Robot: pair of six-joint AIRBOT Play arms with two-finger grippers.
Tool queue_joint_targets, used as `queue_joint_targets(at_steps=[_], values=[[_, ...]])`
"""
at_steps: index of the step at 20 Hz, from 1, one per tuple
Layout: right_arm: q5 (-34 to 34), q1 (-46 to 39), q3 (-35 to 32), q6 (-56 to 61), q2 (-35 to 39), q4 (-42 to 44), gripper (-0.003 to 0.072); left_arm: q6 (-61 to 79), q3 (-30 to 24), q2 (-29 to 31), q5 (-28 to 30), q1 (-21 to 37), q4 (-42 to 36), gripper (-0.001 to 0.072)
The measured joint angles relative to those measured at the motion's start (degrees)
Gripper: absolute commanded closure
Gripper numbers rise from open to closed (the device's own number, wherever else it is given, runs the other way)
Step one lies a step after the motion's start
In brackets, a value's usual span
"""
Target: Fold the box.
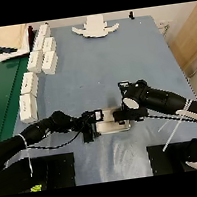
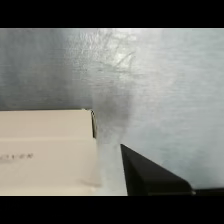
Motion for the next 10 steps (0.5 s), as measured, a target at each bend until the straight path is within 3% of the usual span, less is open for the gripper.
queue_joint_targets(at_steps=[3, 5, 6, 10], values=[[3.61, 0.02, 1.4, -0.74, 4.02, -0.11, 0.02, 0.0, 0.0, 0.0, 0.0, 0.0, 0.0, 0.0401], [5.11, 0.02, 1.92, -0.92, 7.65, -0.46, 0.0542, 0.0, 0.0, 0.0, 0.0, 0.0, 0.0, 0.0401], [6.58, -0.17, 2.01, -1.2, 9.53, -1.03, 0.0641, 0.0, 0.0, 0.0, 0.0, 0.0, 0.0, 0.0401], [9.64, -7.72, 2.27, -6.29, 14.88, -5.22, 0.0683, 0.0, 0.0, 0.0, 0.0, 0.0, -0.02, 0.0401]])
